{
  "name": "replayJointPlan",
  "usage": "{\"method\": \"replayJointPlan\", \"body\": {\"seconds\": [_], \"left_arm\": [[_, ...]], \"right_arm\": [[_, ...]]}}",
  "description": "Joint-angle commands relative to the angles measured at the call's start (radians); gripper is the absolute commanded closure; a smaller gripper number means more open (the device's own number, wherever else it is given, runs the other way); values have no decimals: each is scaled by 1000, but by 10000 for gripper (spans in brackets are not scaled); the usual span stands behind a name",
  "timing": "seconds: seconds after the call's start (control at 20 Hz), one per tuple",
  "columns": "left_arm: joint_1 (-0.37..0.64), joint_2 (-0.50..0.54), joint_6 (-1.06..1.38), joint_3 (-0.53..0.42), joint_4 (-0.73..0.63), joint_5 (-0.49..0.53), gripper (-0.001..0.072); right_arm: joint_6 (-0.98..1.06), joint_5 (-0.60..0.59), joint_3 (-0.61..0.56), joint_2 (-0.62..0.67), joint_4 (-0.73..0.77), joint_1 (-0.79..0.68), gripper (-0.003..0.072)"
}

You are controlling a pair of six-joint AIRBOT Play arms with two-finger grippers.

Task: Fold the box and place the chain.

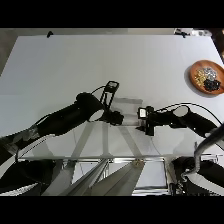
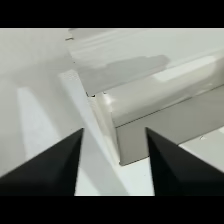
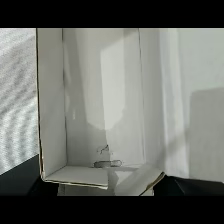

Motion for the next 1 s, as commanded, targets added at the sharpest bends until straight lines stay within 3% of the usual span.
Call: {"method": "replayJointPlan", "body": {"seconds": [0.0,0.15,0.25,0.45,0.55,0.7,0.75,0.8,0.9,0.95], "left_arm": [[1,66,296,1,27,-63,213],[1,122,692,-6,127,-164,230],[14,144,893,-32,158,-156,236],[129,194,1262,-127,-155,-113,238],[195,223,1343,-171,-246,-85,234],[260,223,1551,-185,-320,-88,185],[270,216,1634,-185,-333,-85,127],[275,204,1701,-186,-345,-78,124],[279,163,1823,-186,-383,-73,15],[295,132,1894,-186,-429,-70,13]], "right_arm": [[0,1,0,1,0,1,204],[0,1,0,1,0,1,204],[0,1,0,1,0,1,204],[0,1,0,1,0,1,204],[0,1,0,1,0,1,204],[0,1,0,1,0,1,204],[0,1,0,1,0,1,204],[0,1,0,1,0,1,204],[0,1,0,1,0,1,204],[0,1,0,1,0,1,204]]}}
